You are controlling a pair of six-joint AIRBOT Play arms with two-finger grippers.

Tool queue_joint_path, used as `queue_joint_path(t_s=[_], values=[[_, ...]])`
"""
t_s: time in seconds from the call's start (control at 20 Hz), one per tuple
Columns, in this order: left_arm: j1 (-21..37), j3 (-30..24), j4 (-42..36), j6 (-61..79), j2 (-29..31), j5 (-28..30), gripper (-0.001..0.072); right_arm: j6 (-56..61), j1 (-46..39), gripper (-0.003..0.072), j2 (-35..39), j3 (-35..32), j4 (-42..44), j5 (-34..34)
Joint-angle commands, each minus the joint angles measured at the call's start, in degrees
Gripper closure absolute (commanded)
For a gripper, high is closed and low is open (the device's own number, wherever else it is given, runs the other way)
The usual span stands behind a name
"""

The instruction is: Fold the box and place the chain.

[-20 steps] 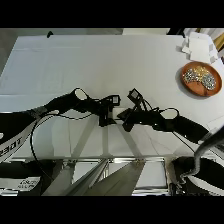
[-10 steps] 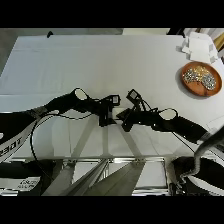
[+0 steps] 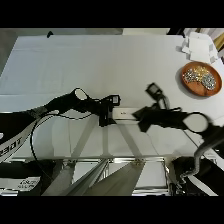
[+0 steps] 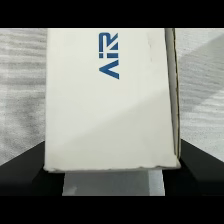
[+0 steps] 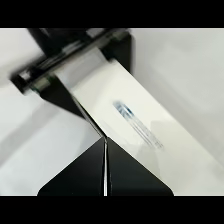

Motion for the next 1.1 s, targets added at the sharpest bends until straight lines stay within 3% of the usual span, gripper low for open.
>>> queue_joint_path(t_s=[0.0,0.2,0.3,0.45,1.0,1.05], values=[[0.0,0.0,0.0,0.0,0.0,0.0,0.0437,26.5,-12.5,0.0675,10.5,0.7,-26.1,21.9],[0.0,0.0,0.0,0.0,0.0,0.0,0.0437,26.6,-28.9,0.0675,13.5,0.8,-36.3,43.5],[0.0,0.0,0.0,0.0,0.0,0.0,0.0437,26.5,-35.5,0.0675,12.7,0.8,-37.7,48.0],[0.0,0.0,0.0,0.0,0.0,0.0,0.0437,27.7,-39.9,0.0673,12.8,0.8,-35.8,48.3],[0.0,0.0,-1.4,0.0,0.0,0.0,0.0441,28.1,-40.0,0.0673,12.8,0.8,-35.1,49.8],[0.0,0.0,-1.4,0.0,0.1,0.0,0.0514,28.1,-40.0,0.0673,12.8,0.8,-35.1,49.8]])
